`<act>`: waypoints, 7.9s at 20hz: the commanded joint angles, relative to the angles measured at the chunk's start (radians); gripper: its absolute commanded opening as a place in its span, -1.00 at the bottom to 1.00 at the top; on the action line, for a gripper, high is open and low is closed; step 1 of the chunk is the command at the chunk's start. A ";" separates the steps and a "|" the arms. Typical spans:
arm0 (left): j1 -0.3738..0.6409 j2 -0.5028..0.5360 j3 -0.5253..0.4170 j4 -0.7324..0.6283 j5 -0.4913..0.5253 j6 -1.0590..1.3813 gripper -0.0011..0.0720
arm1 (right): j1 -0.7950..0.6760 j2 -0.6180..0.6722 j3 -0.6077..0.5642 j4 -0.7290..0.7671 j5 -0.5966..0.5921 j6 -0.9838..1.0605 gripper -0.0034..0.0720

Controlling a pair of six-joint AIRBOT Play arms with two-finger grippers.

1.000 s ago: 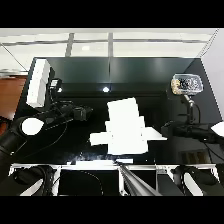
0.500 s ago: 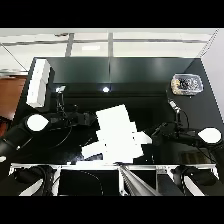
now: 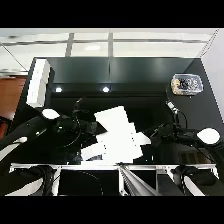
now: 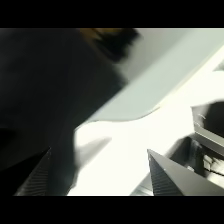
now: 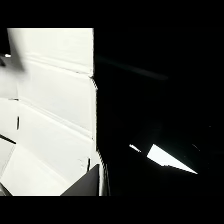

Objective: Fold the box and place the chain.

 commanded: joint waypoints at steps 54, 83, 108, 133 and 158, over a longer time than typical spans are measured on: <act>-0.128 -0.006 0.058 0.265 0.203 0.946 -0.90 | 0.016 -0.046 0.092 -0.318 -0.081 -0.383 0.68; -0.128 -0.006 0.075 0.344 0.134 0.971 -0.90 | 0.423 -0.282 0.063 -0.154 -0.124 -0.687 0.95; -0.128 -0.006 0.076 0.343 0.134 0.967 -0.90 | 0.520 -0.337 0.066 -0.021 -0.288 -0.733 0.95; -0.128 -0.006 0.081 0.343 0.127 0.967 -0.90 | 0.470 -0.300 0.166 -0.017 -0.340 -0.718 0.93; -0.128 -0.006 0.081 0.343 0.127 0.967 -0.90 | 0.336 -0.344 0.152 0.049 -0.127 -0.813 0.93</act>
